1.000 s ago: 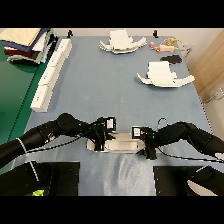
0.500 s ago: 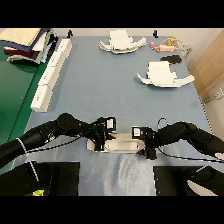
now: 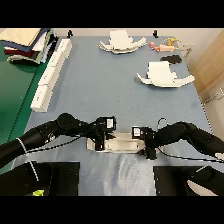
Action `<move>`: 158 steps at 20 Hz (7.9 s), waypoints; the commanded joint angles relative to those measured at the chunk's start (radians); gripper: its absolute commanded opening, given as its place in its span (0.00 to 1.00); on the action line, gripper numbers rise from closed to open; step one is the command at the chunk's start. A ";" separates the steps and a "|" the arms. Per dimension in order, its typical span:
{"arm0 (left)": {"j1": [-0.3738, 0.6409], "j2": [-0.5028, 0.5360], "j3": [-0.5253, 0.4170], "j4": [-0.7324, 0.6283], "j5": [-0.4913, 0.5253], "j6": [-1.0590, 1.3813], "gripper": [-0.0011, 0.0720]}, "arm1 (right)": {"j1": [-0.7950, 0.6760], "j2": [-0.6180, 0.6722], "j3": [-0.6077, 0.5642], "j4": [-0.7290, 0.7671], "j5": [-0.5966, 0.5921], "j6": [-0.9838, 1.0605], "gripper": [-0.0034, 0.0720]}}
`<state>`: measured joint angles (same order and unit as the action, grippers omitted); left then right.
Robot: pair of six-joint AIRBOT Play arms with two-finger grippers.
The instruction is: Fold the box.
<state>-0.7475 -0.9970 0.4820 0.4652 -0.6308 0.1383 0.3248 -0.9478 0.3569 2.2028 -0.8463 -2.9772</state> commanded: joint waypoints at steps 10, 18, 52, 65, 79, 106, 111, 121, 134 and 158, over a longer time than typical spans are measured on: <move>0.001 0.008 0.003 0.000 -0.072 -0.063 0.63 | 0.001 0.000 0.000 0.000 0.000 0.000 0.84; 0.001 0.164 0.003 0.288 -0.060 -0.490 0.64 | 0.001 0.000 0.000 0.000 0.000 0.000 0.84; 0.224 -0.338 0.244 -0.001 -0.347 -1.421 0.03 | 0.001 0.000 0.000 0.000 0.000 0.000 0.84; 0.168 -0.364 0.245 0.002 -0.319 -1.402 0.03 | 0.001 0.000 0.000 0.000 0.000 0.000 0.84; 0.167 0.184 0.254 0.275 -0.376 -1.200 0.03 | 0.001 0.000 0.000 0.000 0.000 0.000 0.84; 0.013 0.106 -0.100 0.206 -0.066 -0.237 0.81 | 0.001 0.000 0.000 0.000 0.000 0.000 0.84; -0.019 0.068 -0.097 0.148 -0.040 -0.235 0.40 | 0.001 0.000 0.000 0.000 0.000 0.000 0.84; -0.081 0.042 -0.095 -0.005 0.030 -0.109 0.32 | 0.001 0.000 0.000 0.000 0.000 0.000 0.84; -0.077 0.042 -0.094 0.064 0.029 -0.252 0.35 | 0.001 0.000 0.000 0.000 0.000 0.000 0.84; 0.122 0.575 -0.253 0.729 -0.334 -2.116 0.03 | 0.001 0.000 0.000 0.000 0.000 0.000 0.84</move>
<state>-0.6319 -0.4065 0.3031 1.3182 -1.0492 -1.9495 0.3248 -0.9478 0.3565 2.2028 -0.8463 -2.9772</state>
